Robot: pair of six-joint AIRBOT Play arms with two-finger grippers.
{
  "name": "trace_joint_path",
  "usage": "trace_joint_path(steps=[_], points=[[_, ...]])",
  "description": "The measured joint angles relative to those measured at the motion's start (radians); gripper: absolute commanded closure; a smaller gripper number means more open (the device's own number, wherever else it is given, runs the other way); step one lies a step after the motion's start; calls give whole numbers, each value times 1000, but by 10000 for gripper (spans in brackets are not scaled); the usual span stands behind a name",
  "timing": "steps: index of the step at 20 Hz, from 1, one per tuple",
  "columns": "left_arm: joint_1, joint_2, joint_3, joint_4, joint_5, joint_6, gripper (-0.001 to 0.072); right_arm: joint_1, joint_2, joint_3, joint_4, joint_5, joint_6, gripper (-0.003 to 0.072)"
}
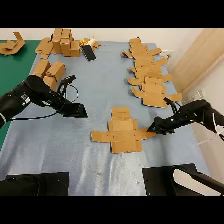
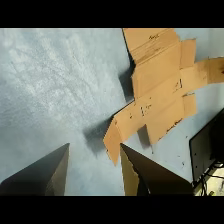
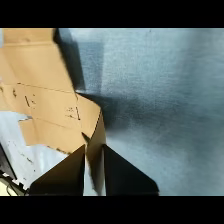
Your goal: Fold the box.
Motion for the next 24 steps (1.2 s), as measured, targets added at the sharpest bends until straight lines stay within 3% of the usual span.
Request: trace_joint_path(steps=[9,12,19,24], points=[[6,0,-21,-29,-26,0,231,30,-108,-39,39,105,-61,521],[13,-7,-21,-41,-37,0,231,48,-151,-40,116,101,-126,681],[122,-127,-21,-218,-99,111,231,256,-158,-79,362,74,-363,682],[163,-241,-21,-272,-122,189,231,400,-100,-138,446,163,-454,683]])
